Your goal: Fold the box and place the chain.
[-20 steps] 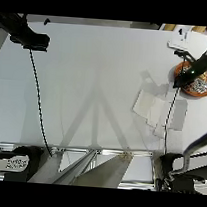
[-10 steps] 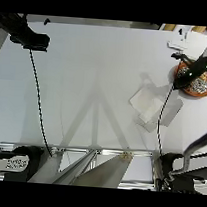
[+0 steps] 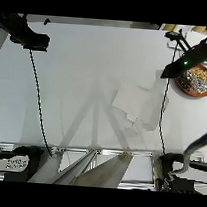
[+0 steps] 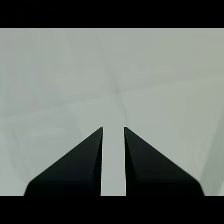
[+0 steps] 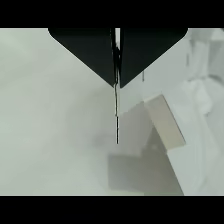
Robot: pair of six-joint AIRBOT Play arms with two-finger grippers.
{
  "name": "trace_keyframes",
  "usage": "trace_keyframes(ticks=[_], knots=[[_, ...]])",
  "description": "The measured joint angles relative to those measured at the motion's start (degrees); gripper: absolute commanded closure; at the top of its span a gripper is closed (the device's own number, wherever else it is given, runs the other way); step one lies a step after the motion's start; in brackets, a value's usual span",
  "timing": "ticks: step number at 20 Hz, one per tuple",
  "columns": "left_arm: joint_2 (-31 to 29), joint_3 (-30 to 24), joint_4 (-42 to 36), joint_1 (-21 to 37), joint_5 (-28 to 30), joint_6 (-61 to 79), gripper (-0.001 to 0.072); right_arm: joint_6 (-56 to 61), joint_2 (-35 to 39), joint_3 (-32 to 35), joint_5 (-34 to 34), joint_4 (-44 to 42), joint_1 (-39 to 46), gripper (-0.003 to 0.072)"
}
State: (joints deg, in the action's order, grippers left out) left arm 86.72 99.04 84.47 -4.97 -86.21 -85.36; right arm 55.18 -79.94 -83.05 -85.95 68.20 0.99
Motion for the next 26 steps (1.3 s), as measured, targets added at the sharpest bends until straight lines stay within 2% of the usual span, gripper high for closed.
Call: trace_keyframes(ticks=[2,4,9,12,16,21,22,23,24,26], knots=[[0.0,0.0,0.0,-0.02,0.02,0.0,0.0557,1.03,5.79,3.98,3.06,-3.19,-0.46,0.0672],[0.0,0.0,0.0,-0.02,0.0,0.0,0.0557,2.05,12.11,10.71,7.63,-5.64,-0.7,0.0672],[0.0,0.0,0.0,-0.02,0.0,0.0,0.0557,3.76,27.52,34.38,22.69,-10.69,-0.94,0.0671],[0.0,0.0,0.0,0.0,0.0,0.0,0.0557,6.19,34.53,44.85,33.11,-12.0,-0.94,0.0671],[0.0,0.0,0.0,-0.02,0.0,0.0,0.0557,8.92,39.06,50.84,42.51,-12.79,-0.94,0.0671],[0.0,0.0,-0.02,-0.02,1.27,-0.02,0.0557,14.25,40.76,57.88,53.31,-14.71,-0.94,0.067],[0.0,0.0,-0.02,-0.02,1.81,-0.13,0.0557,14.71,41.05,58.71,53.81,-14.93,-0.94,0.0581],[0.0,0.0,-0.02,-0.02,2.36,-0.15,0.0558,14.84,41.29,59.25,53.37,-15.06,-0.94,0.0364],[0.0,0.0,-0.04,-0.02,3.04,-0.15,0.0558,14.34,41.48,59.52,51.65,-15.06,-0.94,0.0306],[0.0,0.0,-0.07,-0.02,5.05,-0.15,0.0558,13.55,41.7,59.06,45.53,-14.38,-0.94,0.0306]])
